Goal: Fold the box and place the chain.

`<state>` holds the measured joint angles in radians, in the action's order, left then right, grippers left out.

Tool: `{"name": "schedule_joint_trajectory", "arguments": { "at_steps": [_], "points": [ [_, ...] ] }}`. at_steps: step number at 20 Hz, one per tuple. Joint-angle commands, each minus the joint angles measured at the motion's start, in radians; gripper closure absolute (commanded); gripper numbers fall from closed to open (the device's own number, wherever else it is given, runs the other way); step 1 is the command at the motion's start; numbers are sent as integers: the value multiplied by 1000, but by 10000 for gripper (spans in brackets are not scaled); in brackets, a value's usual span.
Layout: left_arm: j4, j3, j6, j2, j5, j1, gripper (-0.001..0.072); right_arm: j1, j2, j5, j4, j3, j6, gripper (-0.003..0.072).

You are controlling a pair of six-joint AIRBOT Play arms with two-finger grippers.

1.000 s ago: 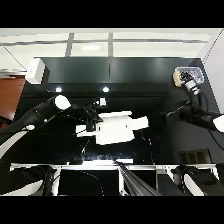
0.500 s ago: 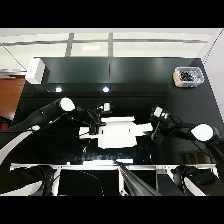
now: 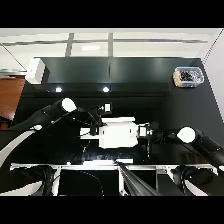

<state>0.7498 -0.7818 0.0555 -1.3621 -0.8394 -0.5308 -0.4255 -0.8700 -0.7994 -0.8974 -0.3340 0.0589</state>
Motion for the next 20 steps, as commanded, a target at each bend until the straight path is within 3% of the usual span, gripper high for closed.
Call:
{"name": "schedule_joint_trajectory", "arguments": {
  "at_steps": [1, 12, 20],
  "points": [
    [0, 0, 0, -12, -18, 0, 684, -40, -29, 30, 0, 2, -49, -21],
    [0, 0, 0, -25, -18, 0, 684, -88, -32, 30, 34, 2, -64, -21],
    [0, 0, 0, -25, -18, 0, 684, -150, -32, 123, 143, 2, -63, -21]
  ]
}}
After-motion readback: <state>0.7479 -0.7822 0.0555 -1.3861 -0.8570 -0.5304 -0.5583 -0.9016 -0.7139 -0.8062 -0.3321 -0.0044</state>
